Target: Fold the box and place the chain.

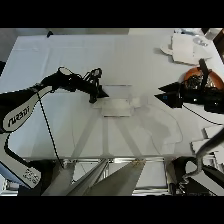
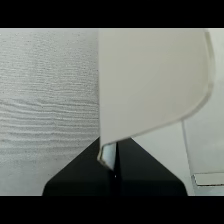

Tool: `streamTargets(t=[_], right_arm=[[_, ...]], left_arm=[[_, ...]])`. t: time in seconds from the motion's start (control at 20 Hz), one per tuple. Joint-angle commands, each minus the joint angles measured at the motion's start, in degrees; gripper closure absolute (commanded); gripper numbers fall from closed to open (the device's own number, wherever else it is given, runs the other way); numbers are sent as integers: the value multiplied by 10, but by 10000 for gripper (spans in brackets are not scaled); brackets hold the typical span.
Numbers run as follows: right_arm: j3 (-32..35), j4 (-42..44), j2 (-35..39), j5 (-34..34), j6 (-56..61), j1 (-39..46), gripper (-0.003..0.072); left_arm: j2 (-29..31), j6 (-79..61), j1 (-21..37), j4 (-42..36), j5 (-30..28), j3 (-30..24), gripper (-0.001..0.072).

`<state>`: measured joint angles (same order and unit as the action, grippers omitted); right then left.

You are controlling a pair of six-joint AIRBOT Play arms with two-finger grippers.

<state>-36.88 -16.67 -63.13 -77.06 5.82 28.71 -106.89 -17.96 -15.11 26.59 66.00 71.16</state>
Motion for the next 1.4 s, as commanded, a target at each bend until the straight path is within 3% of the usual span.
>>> streamTargets(t=[0.0,0.55,0.9,1.1,1.35], right_arm=[[0,40,0,-21,-12,-5,-13],[0,68,0,-71,-12,-6,-10],[0,47,0,-65,-21,-136,-6],[0,-18,13,65,-33,-221,-6],[0,-177,139,274,-27,-299,-6]], left_arm=[[0,0,0,0,0,0,700],[0,0,0,0,0,0,700],[0,0,0,0,0,0,700],[0,0,0,0,0,0,700],[0,0,0,0,0,0,700]])
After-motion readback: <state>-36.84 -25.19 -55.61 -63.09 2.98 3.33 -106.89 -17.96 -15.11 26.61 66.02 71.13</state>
